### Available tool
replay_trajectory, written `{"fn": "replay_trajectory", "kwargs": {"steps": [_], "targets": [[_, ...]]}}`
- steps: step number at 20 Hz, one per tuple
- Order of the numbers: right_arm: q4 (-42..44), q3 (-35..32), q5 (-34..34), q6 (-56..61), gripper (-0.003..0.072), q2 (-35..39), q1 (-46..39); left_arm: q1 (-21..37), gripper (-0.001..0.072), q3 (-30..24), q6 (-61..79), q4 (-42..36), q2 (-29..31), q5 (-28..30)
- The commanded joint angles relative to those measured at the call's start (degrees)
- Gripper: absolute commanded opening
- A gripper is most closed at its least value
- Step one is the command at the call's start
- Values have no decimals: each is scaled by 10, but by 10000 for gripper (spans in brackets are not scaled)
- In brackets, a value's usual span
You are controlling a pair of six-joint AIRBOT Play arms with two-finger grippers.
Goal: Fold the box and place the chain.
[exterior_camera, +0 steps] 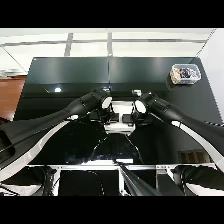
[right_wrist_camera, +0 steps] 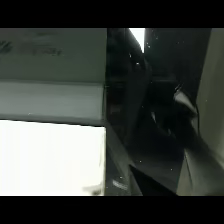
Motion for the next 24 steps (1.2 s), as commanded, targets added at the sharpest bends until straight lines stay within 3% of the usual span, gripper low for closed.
{"fn": "replay_trajectory", "kwargs": {"steps": [1,4,6,8,10,12,15,17,22,24], "targets": [[0,9,24,-83,375,42,-6,0,26,0,0,0,0,2],[-27,33,78,-171,375,134,-24,0,26,0,0,0,0,5],[-144,38,73,-182,375,203,-46,0,26,0,0,0,0,5],[-314,37,30,-182,374,235,-85,0,26,0,0,0,0,4],[-372,26,-86,-182,378,230,-160,0,26,0,0,0,0,5],[-327,13,-209,-155,690,196,-254,0,26,0,0,0,0,5],[-172,37,-284,-112,690,97,-379,0,26,0,0,0,0,9],[-40,116,-266,-112,684,16,-447,0,26,0,0,-1,0,9],[141,408,-14,-97,682,-214,-541,0,26,0,0,-2,0,6],[183,476,26,-88,601,-268,-555,0,26,0,0,-2,0,7]]}}
